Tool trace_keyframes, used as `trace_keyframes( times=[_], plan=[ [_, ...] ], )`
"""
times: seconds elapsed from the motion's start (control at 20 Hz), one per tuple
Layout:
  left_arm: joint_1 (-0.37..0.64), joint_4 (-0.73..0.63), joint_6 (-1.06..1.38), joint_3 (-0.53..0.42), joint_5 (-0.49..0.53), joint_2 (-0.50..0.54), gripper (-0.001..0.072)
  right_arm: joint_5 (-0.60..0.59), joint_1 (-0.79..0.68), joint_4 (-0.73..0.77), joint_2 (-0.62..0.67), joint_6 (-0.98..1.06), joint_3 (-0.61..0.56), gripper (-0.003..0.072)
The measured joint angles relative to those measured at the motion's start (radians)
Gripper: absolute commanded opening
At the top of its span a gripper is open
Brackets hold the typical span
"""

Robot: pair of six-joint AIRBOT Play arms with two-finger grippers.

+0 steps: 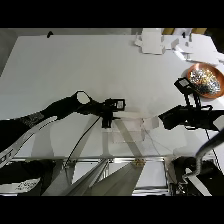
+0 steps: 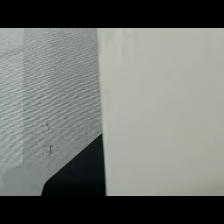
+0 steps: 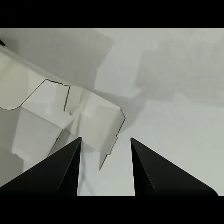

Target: Fold the box and place the chain.

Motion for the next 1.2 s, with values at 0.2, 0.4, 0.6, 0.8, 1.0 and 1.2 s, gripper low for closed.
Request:
trace_keyframes(
  times=[0.2,0.4,0.6,0.8,1.0,1.2],
  plan=[
    [0.0,0.0,0.003,0.0,0.0,0.0,0.0008,0.003,0.0,0.0,0.0,-0.012,0.0,0.0336],
    [-0.001,0.0,0.007,0.0,0.002,0.0,0.0008,0.003,0.0,0.0,0.0,-0.017,0.0,0.0336],
    [-0.002,-0.001,0.028,0.0,-0.001,0.0,0.001,0.004,0.0,0.0,-0.001,-0.019,0.0,0.0336],
    [-0.002,-0.001,0.037,0.0,-0.002,0.0,0.001,0.004,0.0,0.0,-0.001,-0.019,0.0,0.0336],
    [-0.002,-0.001,0.039,0.0,-0.004,0.0,0.001,0.005,0.0,0.0,-0.001,-0.02,0.0,0.0336],
    [-0.002,-0.001,0.039,0.0,-0.005,0.0,0.001,0.007,0.0,0.0,-0.001,-0.022,0.0,0.0336]
  ],
)
